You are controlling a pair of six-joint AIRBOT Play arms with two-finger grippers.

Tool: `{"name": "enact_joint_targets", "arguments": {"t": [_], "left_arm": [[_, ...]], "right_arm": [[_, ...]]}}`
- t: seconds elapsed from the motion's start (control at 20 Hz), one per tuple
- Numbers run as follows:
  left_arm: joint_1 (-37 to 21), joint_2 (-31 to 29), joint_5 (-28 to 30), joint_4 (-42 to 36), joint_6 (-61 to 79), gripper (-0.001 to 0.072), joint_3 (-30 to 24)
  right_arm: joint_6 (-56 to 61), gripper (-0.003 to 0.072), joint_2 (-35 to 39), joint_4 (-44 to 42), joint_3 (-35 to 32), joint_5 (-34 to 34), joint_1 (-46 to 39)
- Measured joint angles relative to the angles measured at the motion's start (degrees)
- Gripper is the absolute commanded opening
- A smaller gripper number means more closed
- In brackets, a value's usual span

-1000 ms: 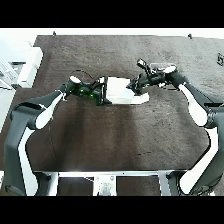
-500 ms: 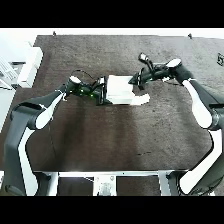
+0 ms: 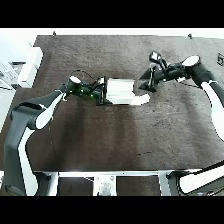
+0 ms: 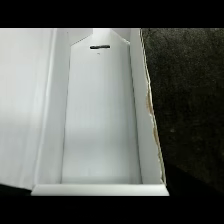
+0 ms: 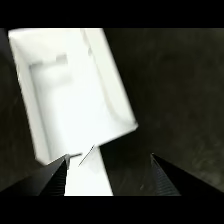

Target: Fold the box and place the chain.

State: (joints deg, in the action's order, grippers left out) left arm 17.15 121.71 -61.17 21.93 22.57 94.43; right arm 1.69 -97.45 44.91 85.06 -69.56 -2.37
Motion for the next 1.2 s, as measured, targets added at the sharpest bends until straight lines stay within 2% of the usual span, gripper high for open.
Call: {"name": "enact_joint_targets", "arguments": {"t": [0.35, 0.8, 0.85, 0.9, 1.15, 1.2], "left_arm": [[0.0, 0.0, 0.04, -0.04, -0.04, 0.0479, 0.0], [0.0, 0.0, 0.07, -0.04, -0.11, 0.0479, 0.0], [0.0, 0.0, 0.07, -0.04, -0.11, 0.0479, 0.0], [0.0, 0.0, 0.07, -0.04, -0.11, 0.0479, 0.0], [0.0, 0.0, 0.07, -0.04, -0.11, 0.0479, 0.0], [0.0, 0.0, 0.07, -0.04, -0.11, 0.0479, 0.0]], "right_arm": [[-8.04, 0.0577, 0.79, 3.19, -10.47, 6.67, -0.15], [-12.35, 0.0562, -0.37, 2.82, -12.28, 9.97, 2.82], [-12.52, 0.0534, -0.61, 2.64, -12.33, 10.71, 3.06], [-12.81, 0.0441, -0.87, 2.62, -12.31, 11.56, 3.26], [-13.55, 0.0416, -1.77, 1.66, -12.26, 13.2, 4.22], [-13.9, 0.0349, -1.84, 1.18, -12.26, 13.29, 4.46]]}}
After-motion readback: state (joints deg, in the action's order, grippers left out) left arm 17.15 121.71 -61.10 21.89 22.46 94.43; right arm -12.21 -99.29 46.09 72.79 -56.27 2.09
